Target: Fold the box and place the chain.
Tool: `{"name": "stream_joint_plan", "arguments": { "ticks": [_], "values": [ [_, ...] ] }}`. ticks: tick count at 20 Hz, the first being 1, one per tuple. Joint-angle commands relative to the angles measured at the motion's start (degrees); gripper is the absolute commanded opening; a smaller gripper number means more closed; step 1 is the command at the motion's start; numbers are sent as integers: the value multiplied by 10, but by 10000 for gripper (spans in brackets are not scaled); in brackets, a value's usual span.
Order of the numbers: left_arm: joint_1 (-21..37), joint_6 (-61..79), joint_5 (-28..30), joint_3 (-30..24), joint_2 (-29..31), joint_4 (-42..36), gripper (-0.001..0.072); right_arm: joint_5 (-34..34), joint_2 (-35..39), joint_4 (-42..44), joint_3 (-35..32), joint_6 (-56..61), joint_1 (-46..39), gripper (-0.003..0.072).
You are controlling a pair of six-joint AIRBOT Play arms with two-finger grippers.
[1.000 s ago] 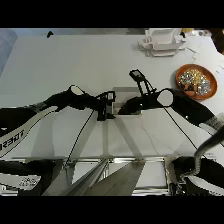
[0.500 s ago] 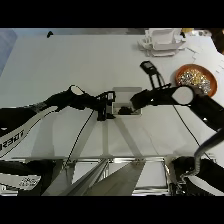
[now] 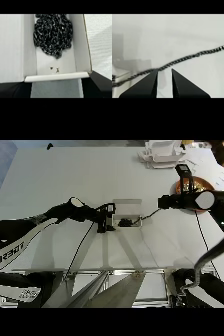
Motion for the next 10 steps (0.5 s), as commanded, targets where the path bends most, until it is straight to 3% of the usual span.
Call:
{"name": "stream_joint_plan", "arguments": {
  "ticks": [1, 2, 3, 10],
  "values": [
    [0, 0, 0, 0, 0, 0, 13, 0, -63, -31, 0, 24, -10, 218],
    [0, 0, 0, 0, 0, 0, 13, -2, -80, -31, 0, 24, -9, 299],
    [0, 0, 0, 0, 0, 0, 13, -4, -95, -31, 0, 24, -9, 332],
    [0, 0, 0, 0, 0, 0, 13, -45, -144, -31, 0, 24, -9, 315]
  ]
}}
